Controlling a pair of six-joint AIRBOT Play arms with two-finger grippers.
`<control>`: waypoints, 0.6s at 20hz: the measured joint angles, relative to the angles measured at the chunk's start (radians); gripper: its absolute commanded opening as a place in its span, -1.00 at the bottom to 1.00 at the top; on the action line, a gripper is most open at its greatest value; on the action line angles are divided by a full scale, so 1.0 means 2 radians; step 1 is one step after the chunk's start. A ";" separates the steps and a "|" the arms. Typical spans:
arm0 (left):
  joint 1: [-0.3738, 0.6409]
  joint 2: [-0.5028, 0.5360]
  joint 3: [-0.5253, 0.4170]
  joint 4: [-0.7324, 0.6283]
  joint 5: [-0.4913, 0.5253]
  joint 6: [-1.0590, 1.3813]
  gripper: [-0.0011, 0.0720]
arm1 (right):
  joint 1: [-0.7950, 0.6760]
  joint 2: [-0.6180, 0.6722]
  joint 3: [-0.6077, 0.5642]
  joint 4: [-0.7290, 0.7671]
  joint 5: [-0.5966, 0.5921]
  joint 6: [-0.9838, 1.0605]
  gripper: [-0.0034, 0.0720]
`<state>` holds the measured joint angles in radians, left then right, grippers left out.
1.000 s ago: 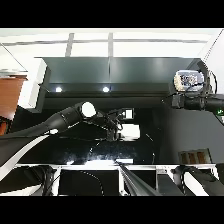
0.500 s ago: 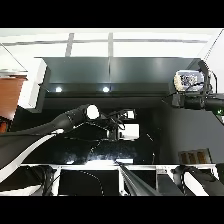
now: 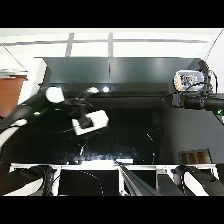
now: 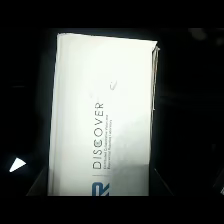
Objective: Fold the box and place the chain.
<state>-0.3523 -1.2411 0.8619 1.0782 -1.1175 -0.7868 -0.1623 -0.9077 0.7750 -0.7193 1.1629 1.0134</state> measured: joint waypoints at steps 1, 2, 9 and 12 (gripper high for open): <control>0.040 0.023 -0.016 0.010 -0.015 -0.011 -0.05 | 0.000 0.000 0.000 0.000 0.000 0.000 -0.80; 0.083 0.048 -0.034 0.019 -0.028 -0.019 -0.05 | 0.000 0.000 0.000 0.000 0.000 0.000 -0.80; 0.385 0.164 -0.106 0.064 -0.048 -0.023 -0.05 | 0.000 0.000 0.000 0.000 -0.002 0.000 -0.81; 0.495 0.169 -0.113 0.069 -0.019 0.010 -0.05 | 0.000 0.000 0.000 0.000 -0.002 0.000 -0.80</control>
<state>0.6373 -0.9024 0.6361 1.2156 -1.1549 -0.7666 -0.1623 -0.9077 0.7750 -0.7197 1.1584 1.0126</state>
